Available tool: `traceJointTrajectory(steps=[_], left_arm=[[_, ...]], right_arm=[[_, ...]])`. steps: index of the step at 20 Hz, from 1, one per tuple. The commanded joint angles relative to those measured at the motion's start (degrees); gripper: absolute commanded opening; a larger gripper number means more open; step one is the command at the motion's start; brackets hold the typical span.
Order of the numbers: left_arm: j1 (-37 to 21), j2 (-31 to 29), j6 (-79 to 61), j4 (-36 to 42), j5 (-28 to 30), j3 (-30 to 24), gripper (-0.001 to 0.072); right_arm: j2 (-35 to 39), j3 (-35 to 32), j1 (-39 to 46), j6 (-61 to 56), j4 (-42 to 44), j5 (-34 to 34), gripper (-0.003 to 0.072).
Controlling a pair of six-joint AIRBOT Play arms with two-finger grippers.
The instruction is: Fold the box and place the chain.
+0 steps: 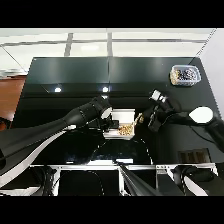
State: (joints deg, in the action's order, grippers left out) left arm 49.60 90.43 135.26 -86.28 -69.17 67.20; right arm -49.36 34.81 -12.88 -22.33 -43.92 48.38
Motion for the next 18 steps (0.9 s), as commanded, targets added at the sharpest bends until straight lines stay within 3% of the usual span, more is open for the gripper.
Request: traceJointTrajectory(steps=[1, 3, 5, 12, 13, 14, 15, 18], left_arm=[[0.04, 0.04, 0.02, 0.0, 0.11, 0.02, 0.0033], [0.04, 0.04, 0.02, -0.02, 0.2, 0.02, 0.0033], [0.04, 0.04, 0.02, 0.0, 0.48, 0.02, 0.0033], [0.04, 0.02, 0.02, 0.17, 0.57, 0.02, 0.0033], [0.04, 0.02, 0.02, 0.17, 0.57, 0.02, 0.0033], [0.04, 0.04, 0.02, 0.17, 0.57, 0.02, 0.0033], [0.04, 0.02, 0.02, 0.17, 0.57, 0.02, 0.0033], [0.04, 0.02, 0.02, 0.17, 0.55, 0.02, 0.0033]], right_arm=[[4.63, 6.58, 0.0, -10.4, 6.14, 11.5, 0.0017], [4.52, 7.15, -0.04, -10.71, 17.99, 12.52, 0.0017], [4.24, 7.15, -0.81, -10.69, 24.5, 11.52, 0.0018], [2.71, 3.23, -5.44, -10.73, 22.25, 6.78, 0.002], [2.69, 2.6, -5.44, -10.71, 22.1, 6.73, 0.0046], [2.69, 2.49, -5.44, -10.73, 20.81, 6.64, 0.0207], [2.71, 2.58, -5.25, -10.73, 19.32, 6.64, 0.0252], [2.8, 2.75, -1.18, -10.73, 17.27, 7.08, 0.025]])
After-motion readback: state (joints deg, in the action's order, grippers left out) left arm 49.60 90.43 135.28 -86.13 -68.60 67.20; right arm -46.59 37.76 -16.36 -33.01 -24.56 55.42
